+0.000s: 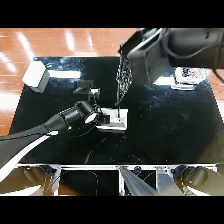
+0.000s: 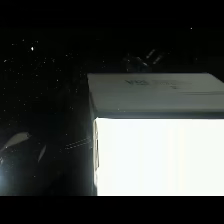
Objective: Fold the box and place the chain.
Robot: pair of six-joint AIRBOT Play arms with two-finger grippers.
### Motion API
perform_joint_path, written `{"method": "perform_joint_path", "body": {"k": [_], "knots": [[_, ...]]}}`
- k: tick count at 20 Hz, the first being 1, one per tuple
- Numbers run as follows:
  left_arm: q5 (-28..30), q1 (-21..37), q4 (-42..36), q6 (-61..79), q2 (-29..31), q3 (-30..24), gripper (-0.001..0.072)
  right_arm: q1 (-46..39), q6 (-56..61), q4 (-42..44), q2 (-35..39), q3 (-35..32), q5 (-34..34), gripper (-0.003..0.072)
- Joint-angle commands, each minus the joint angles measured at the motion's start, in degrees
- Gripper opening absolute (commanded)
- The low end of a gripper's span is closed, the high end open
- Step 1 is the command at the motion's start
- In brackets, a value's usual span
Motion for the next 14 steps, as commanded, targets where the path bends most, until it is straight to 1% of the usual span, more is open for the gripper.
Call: {"method": "perform_joint_path", "body": {"k": [1, 6, 8, 11, 14], "knots": [[0.00, -0.02, 0.00, 0.00, -0.04, -0.02, 0.0020, 1.77, 1.92, -0.13, 0.24, -3.34, 1.99, 0.0036], [0.04, -0.02, 0.02, 0.00, -0.04, -0.02, 0.0020, 3.82, 4.96, -0.13, 2.12, -13.05, -0.50, 0.0037], [0.04, -0.02, 0.02, 0.00, -0.04, -0.02, 0.0020, 3.80, 5.07, -0.17, 2.16, -16.57, -2.95, 0.0037], [0.00, -0.02, 0.02, 0.02, -0.04, -0.02, 0.0020, 2.34, 5.09, -0.33, 2.14, -21.27, -7.74, 0.0030], [-0.02, -0.02, 0.00, 0.00, -0.04, -0.02, 0.0020, -0.83, 5.03, -0.33, 2.10, -24.33, -9.79, 0.0030]]}}
